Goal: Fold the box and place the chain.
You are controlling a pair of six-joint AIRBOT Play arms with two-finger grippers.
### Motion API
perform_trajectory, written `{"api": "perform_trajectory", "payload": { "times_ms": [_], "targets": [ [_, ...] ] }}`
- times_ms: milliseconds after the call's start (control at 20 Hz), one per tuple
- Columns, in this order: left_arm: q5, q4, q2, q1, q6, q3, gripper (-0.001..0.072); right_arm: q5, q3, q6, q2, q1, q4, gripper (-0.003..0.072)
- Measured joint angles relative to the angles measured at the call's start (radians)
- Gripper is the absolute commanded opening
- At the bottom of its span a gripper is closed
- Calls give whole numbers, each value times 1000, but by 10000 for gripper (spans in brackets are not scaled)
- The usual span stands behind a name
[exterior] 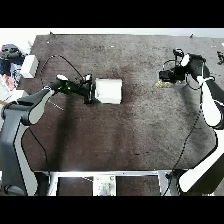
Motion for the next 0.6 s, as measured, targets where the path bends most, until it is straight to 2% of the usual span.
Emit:
{"api": "perform_trajectory", "payload": {
  "times_ms": [50, 100, 150, 450, 500, 600],
  "targets": [
    [0, 0, 0, 0, 0, 0, 354, -3, 0, 0, -11, 0, 5, 221],
    [0, 0, 0, 0, 0, 0, 354, -10, 0, -3, -18, 0, 7, 121],
    [0, 0, 0, 0, 0, 0, 354, -12, 0, -3, -24, 0, 9, 93],
    [0, 0, 0, 0, 0, 0, 354, -14, 1, -3, -38, 0, 16, 89],
    [0, 0, 0, 0, 0, 0, 354, -14, 1, -3, -39, 0, 16, 13],
    [0, 0, 0, 0, 0, 0, 354, -11, 1, -3, -35, 0, 16, 13]
  ]
}}
